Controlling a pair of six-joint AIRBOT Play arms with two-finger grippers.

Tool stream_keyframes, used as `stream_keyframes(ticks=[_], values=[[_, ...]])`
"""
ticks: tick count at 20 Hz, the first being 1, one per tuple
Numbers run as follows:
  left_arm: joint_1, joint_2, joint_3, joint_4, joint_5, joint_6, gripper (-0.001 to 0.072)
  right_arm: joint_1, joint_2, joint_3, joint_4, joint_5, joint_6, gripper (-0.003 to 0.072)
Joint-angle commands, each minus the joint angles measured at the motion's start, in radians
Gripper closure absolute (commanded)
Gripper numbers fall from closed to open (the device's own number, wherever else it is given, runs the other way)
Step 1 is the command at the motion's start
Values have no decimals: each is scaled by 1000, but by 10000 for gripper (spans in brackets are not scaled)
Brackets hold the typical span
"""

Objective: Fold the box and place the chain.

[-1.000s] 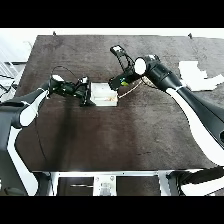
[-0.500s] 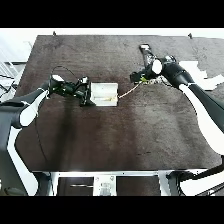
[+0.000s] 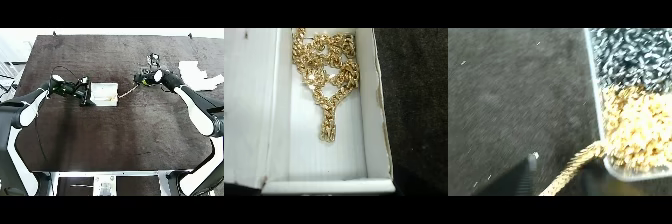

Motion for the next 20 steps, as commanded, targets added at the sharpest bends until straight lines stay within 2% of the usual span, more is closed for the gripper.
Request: stream_keyframes(ticks=[1, 2, 5, 10, 14, 17, 20], values=[[0, 0, 0, 0, 1, 0, 234, -3, -30, 0, 45, -63, 2, 564], [0, 0, 0, 0, 1, 0, 234, -1, -22, -1, 44, -57, 2, 675], [0, 0, 0, 0, 0, 0, 234, 23, 88, -2, -2, 0, -28, 676], [0, 0, 0, 0, 0, 0, 234, 107, 443, -1, -72, 171, -139, 677], [0, 0, 0, 0, 0, 0, 234, 257, 668, -1, -184, 186, -141, 679], [0, 0, 0, 0, 0, 0, 234, 357, 735, -1, -215, 204, -118, 679], [0, 0, 0, 0, 0, 0, 234, 443, 738, -6, -216, 233, -70, 679]])
